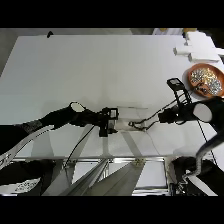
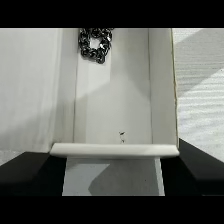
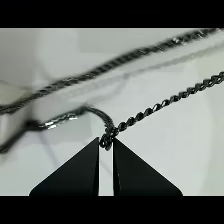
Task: Fold the box and place the chain.
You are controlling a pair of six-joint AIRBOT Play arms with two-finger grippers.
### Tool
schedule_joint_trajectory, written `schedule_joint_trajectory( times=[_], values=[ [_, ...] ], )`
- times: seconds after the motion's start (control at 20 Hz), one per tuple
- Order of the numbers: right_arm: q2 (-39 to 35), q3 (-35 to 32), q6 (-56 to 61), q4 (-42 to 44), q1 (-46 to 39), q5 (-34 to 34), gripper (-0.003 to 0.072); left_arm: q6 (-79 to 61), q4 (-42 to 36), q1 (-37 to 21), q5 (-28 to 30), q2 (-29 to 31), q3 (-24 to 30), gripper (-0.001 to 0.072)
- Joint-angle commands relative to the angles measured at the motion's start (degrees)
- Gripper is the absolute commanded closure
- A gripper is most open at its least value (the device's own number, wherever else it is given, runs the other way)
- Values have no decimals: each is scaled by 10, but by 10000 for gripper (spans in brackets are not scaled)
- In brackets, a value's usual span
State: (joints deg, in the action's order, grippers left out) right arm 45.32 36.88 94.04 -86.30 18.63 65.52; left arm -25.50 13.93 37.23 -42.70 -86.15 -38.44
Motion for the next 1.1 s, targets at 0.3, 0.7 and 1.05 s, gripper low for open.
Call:
schedule_joint_trajectory(
  times=[0.3,0.7,1.05],
  values=[
    [-147,0,-49,276,68,-31,672,0,0,0,-2,0,0,643],
    [-147,0,-75,367,145,-188,672,0,0,0,-4,0,0,643],
    [-120,0,-75,366,201,-239,672,0,0,0,-4,0,0,643]
  ],
)
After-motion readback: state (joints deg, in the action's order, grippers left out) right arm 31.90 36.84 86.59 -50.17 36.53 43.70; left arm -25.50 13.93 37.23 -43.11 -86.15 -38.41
